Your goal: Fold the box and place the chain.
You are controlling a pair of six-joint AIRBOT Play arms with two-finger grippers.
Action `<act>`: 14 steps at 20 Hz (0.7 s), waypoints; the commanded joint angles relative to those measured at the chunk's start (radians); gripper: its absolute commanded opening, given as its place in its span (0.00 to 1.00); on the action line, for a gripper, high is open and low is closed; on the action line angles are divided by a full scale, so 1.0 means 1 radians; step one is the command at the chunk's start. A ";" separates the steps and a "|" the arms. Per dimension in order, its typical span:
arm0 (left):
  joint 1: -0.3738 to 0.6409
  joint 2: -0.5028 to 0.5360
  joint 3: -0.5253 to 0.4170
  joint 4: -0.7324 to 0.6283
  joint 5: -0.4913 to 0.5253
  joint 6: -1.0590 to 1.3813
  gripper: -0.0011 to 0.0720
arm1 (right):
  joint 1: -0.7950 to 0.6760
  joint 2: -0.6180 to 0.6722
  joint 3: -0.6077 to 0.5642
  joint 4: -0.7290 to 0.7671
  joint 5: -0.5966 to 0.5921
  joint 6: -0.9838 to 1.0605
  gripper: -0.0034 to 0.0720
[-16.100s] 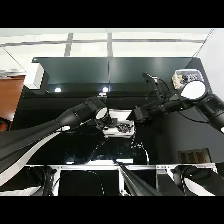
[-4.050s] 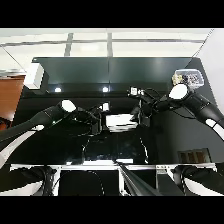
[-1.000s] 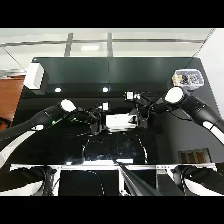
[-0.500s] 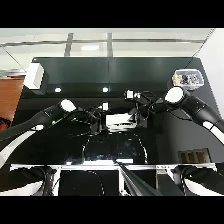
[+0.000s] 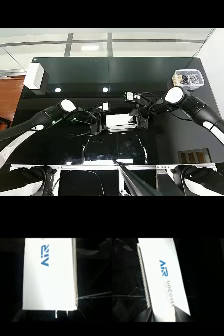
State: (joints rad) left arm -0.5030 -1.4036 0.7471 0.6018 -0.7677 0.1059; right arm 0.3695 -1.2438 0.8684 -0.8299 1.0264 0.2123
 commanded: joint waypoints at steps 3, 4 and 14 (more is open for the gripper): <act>0.000 0.000 0.000 0.000 0.000 -0.001 0.58 | 0.001 0.000 -0.009 -0.002 0.005 0.001 0.47; 0.000 0.000 0.000 0.000 0.000 -0.001 0.58 | 0.001 0.000 -0.017 -0.002 0.006 0.001 0.47; 0.000 0.000 0.000 0.000 0.000 -0.001 0.58 | 0.000 0.006 -0.019 0.010 0.032 0.023 0.47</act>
State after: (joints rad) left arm -0.5030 -1.4036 0.7471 0.6022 -0.7689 0.1059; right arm 0.3695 -1.2415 0.8452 -0.8280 1.0378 0.2245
